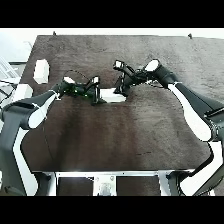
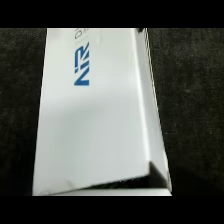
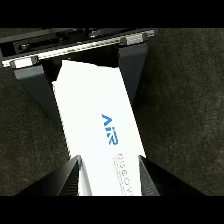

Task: Fold the box and place the chain.

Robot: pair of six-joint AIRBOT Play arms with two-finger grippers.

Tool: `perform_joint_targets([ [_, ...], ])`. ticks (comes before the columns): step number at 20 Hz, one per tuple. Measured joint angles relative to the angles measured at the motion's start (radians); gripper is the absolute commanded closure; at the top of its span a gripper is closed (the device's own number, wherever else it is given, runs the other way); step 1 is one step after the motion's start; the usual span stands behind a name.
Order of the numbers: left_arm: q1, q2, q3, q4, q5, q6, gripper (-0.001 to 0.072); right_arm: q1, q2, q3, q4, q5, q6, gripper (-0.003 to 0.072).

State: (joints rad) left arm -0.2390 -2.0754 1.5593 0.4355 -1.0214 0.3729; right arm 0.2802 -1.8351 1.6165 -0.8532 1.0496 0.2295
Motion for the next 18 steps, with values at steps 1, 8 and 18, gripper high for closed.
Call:
perform_joint_targets([
  [1,0.0,0.0,0.0,0.0,0.0,0.0,0.0238,0.005,-0.001,0.0,-0.003,-0.004,0.005,0.0275],
  [8,-0.001,0.0,0.0,0.0,-0.004,0.001,0.0238,0.014,-0.001,0.005,-0.029,-0.02,0.05,0.028],
  [18,-0.001,0.0,0.0,0.001,-0.007,0.002,0.0238,0.013,0.005,0.021,-0.041,-0.036,0.08,0.0255],
])
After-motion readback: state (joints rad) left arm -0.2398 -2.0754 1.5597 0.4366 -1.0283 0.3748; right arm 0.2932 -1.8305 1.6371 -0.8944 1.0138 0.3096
